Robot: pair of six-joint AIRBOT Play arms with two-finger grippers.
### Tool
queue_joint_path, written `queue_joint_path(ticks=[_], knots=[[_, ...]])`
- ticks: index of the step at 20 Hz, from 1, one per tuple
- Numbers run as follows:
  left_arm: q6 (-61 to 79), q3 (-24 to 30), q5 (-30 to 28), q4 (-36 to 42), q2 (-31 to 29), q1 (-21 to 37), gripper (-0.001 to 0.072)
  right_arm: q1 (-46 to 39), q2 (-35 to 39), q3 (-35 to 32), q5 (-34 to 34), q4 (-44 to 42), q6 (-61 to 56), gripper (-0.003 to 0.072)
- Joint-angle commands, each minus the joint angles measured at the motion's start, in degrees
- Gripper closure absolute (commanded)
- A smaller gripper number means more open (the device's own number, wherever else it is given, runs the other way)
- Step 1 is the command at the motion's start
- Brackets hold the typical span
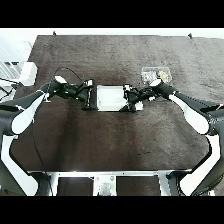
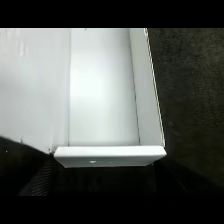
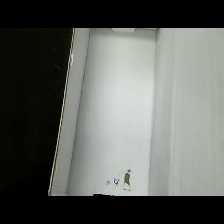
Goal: Fold the box and place the chain.
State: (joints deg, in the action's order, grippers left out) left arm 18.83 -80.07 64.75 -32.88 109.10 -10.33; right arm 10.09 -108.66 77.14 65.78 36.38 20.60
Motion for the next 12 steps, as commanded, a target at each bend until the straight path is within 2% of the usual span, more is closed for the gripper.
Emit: queue_joint_path(ticks=[1, 7, 12], knots=[[3.34, -0.07, -1.70, 0.74, 0.04, 0.02, -0.0011, 0.07, 0.00, 0.00, 0.28, 0.09, 0.07, 0.0103], [5.70, -0.07, -1.38, 1.79, 0.11, -1.51, -0.0011, 0.07, 0.00, 0.00, 0.28, 0.09, 0.07, 0.0103], [3.93, -3.48, 2.05, 3.26, 3.69, -1.77, -0.0011, 0.07, 0.00, 0.00, 0.28, 0.11, 0.07, 0.0103]])
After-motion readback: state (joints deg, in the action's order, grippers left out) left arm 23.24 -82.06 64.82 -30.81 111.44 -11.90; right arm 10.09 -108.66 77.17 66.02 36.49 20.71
